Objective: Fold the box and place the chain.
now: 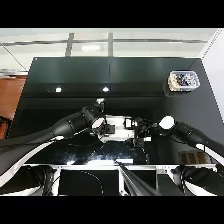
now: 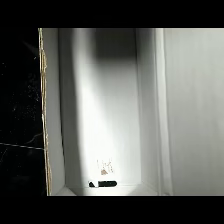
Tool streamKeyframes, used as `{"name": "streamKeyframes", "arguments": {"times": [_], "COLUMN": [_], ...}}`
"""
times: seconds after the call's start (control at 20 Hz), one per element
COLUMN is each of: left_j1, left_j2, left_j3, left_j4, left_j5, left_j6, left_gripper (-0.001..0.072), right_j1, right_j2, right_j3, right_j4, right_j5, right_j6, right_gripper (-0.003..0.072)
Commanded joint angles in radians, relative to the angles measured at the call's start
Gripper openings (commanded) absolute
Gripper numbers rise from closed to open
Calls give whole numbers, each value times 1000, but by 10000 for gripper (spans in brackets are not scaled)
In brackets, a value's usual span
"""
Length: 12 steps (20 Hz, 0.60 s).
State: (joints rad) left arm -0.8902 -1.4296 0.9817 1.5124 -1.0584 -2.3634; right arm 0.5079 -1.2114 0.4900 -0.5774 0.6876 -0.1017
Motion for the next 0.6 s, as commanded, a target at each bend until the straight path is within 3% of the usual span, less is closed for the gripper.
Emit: {"name": "streamKeyframes", "arguments": {"times": [0.0,0.2,0.45,0.55], "left_j1": [1,0,0,0], "left_j2": [-2,-2,-2,-2], "left_j3": [0,0,0,0], "left_j4": [-2,-2,-2,-3], "left_j5": [-2,0,-1,-3], "left_j6": [-1,3,3,3], "left_gripper": [266,25,25,24], "right_j1": [1,1,1,1], "right_j2": [-1,-1,-1,-1], "right_j3": [0,0,0,0], "right_j4": [0,0,0,5], "right_j5": [0,0,0,-2], "right_j6": [0,0,0,0], "right_gripper": [353,353,364,433]}}
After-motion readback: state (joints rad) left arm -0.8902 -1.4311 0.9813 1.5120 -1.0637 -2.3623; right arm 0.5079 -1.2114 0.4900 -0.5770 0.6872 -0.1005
